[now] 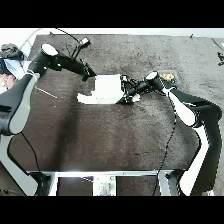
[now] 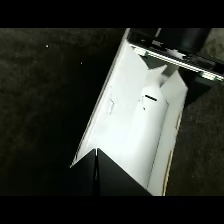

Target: Fold the box and place the chain.

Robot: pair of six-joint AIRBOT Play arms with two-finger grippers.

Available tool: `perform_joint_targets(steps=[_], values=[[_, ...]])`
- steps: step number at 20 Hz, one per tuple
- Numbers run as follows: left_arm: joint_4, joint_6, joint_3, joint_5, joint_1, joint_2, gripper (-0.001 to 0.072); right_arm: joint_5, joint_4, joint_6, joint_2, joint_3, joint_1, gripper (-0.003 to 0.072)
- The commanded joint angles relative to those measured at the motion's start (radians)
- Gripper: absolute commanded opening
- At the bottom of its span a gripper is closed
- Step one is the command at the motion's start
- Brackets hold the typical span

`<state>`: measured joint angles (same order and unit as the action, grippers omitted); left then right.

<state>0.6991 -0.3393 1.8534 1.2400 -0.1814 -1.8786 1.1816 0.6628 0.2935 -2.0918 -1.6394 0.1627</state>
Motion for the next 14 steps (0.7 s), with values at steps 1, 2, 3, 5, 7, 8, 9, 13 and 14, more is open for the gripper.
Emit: perform_joint_targets(steps=[1,2,3,5,7,8,9,13,14], values=[[0.088,0.025,0.013,0.084,0.006,0.069,0.0004,0.000,-0.001,-0.002,-0.001,0.000,0.000,0.0451],[0.117,0.025,0.010,0.108,0.006,0.069,0.0004,0.000,-0.001,-0.002,-0.001,0.000,0.000,0.0451],[0.142,0.026,-0.011,0.098,0.006,0.070,0.0004,0.000,-0.001,-0.002,-0.001,0.000,0.000,0.0451],[0.164,0.042,-0.055,0.048,0.006,0.070,0.0004,0.000,-0.001,-0.002,-0.001,0.000,0.000,0.0451],[0.167,0.097,-0.121,-0.006,0.006,0.070,0.0004,0.000,-0.001,-0.002,-0.001,0.000,0.000,0.0451],[0.150,0.165,-0.158,-0.017,0.006,0.071,0.0004,0.000,-0.001,-0.002,-0.001,0.000,0.000,0.0451],[0.095,0.213,-0.205,-0.057,0.006,0.079,0.0004,0.000,-0.001,-0.002,-0.001,0.000,0.000,0.0451],[-0.063,0.328,-0.392,-0.170,0.006,0.148,0.0004,0.000,-0.001,-0.002,-0.001,0.000,0.000,0.0451],[-0.055,0.312,-0.416,-0.164,0.006,0.148,0.0004,0.000,-0.001,-0.002,-0.001,0.000,0.000,0.0451]])
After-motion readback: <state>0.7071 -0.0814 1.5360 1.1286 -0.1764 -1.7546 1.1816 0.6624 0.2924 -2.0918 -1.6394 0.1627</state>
